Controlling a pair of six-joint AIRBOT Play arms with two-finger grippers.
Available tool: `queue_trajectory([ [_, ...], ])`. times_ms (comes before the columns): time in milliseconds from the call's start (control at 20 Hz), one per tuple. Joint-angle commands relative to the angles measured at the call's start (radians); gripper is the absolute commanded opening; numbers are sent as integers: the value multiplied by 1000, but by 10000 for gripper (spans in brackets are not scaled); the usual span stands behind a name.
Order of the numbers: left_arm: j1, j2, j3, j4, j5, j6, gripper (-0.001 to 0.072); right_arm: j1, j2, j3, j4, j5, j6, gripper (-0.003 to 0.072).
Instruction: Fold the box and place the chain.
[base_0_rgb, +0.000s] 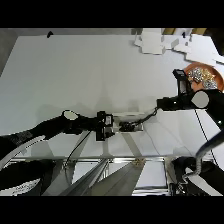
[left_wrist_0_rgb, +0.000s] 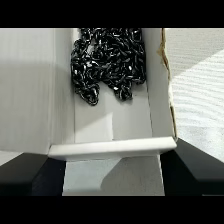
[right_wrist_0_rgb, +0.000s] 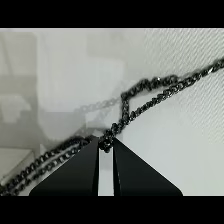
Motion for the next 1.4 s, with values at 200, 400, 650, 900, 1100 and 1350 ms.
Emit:
queue_trajectory([
  [200, 1, 0, 0, 0, 0, 0, 275, 0, -42, 0, 26, -222, -79, 20],
  [400, 1, 0, 0, 0, 0, 0, 275, 0, -139, 0, 26, -222, -85, 20],
  [650, 1, 0, 0, 0, 0, 0, 275, 0, -225, 0, 26, -166, -99, 210],
  [900, 1, 0, 0, 0, 0, 0, 275, 0, -224, 0, 14, -71, -127, 238],
  [1100, 1, 0, 0, 0, 0, 0, 275, 0, -225, 0, 15, -50, -98, 237],
  [1350, 1, 0, 0, 0, 0, 0, 275, 0, -232, 0, 6, -56, -68, 232],
])
